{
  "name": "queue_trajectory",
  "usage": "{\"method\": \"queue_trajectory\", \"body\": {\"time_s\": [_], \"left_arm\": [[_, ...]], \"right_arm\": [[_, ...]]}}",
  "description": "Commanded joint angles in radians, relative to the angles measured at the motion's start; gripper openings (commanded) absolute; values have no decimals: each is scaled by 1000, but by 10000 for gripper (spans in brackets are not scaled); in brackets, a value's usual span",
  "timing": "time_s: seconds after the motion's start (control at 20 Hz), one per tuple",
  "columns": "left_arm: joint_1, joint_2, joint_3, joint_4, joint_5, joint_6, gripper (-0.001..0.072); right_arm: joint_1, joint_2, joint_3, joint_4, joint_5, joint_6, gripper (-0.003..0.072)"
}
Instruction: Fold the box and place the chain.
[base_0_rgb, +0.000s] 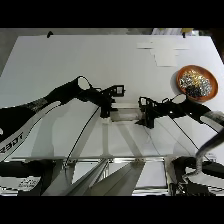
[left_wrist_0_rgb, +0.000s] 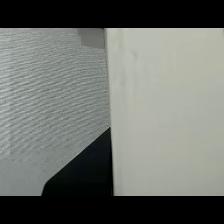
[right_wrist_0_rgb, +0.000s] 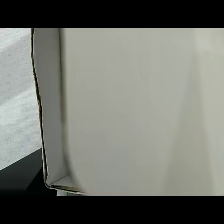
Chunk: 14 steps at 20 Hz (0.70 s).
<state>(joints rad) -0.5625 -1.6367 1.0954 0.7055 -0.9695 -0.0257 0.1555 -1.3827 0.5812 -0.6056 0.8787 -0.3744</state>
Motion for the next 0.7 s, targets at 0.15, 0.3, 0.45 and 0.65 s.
{"method": "queue_trajectory", "body": {"time_s": [0.15,0.3,0.45,0.65], "left_arm": [[2,11,0,4,-33,-1,386],[10,35,0,22,-36,-20,612],[31,87,0,98,-37,-178,692],[87,195,0,238,-97,-328,689]], "right_arm": [[-1,1,0,0,0,0,337],[-1,1,0,0,0,0,337],[-1,1,0,0,0,0,337],[-1,1,0,0,0,0,337]]}}
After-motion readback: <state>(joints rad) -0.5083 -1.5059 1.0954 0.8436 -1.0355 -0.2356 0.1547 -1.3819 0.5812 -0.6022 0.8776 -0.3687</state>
